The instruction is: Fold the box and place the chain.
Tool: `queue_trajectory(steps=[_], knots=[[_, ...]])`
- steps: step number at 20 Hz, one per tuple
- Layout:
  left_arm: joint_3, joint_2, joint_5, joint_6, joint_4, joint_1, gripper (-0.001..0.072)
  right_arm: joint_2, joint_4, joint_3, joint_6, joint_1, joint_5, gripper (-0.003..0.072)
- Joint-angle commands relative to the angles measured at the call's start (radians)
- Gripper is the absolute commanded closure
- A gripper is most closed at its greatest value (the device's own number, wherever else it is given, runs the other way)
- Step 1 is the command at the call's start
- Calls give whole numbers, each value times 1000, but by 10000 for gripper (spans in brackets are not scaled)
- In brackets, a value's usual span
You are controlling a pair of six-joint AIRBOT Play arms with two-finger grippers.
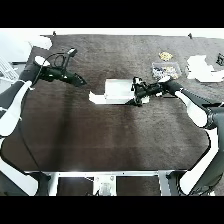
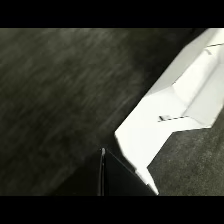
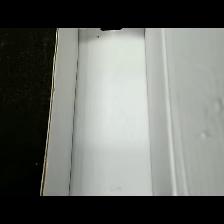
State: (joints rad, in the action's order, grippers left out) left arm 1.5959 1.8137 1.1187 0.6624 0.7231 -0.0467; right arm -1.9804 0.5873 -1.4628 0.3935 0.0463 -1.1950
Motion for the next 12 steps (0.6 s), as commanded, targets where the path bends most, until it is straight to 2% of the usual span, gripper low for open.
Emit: queue_trajectory(steps=[1, 5, 12], knots=[[-29, -8, 24, 281, 72, 45, 692, 0, 0, 0, 0, 0, 0, 115], [-52, 27, 77, 357, 74, 13, 692, 0, 0, 0, 0, 0, 0, 115], [-52, 131, 50, 381, 20, -76, 692, 0, 0, 0, 0, 0, 0, 115]])
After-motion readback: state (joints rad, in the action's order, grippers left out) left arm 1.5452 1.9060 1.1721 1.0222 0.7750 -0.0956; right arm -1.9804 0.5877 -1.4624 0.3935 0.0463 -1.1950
